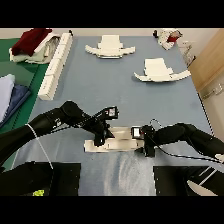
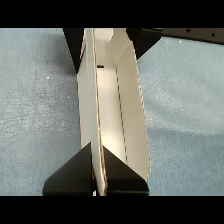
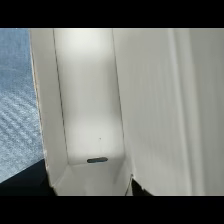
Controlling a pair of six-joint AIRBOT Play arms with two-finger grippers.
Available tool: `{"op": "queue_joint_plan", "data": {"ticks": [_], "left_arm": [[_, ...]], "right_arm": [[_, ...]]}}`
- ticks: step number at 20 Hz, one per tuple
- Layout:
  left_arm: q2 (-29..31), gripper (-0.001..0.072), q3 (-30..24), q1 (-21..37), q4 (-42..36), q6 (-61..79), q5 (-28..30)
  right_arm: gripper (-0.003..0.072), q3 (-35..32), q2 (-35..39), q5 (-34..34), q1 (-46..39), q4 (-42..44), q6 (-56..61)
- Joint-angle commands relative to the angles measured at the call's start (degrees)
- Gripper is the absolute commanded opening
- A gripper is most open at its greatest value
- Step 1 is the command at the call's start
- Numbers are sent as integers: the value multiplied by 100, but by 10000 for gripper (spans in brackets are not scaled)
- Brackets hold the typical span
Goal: Fold the box.
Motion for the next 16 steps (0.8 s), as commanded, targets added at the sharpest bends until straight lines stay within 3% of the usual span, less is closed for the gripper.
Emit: {"op": "queue_joint_plan", "data": {"ticks": [1, 16], "left_arm": [[0, 16, 2, 2, 2, 0, 2], [0, 19, 2, 4, -55, -4, -7]], "right_arm": [[509, 4, 4, 7, -2, 2, 4], [509, 4, 4, 7, -2, 0, 2]]}}
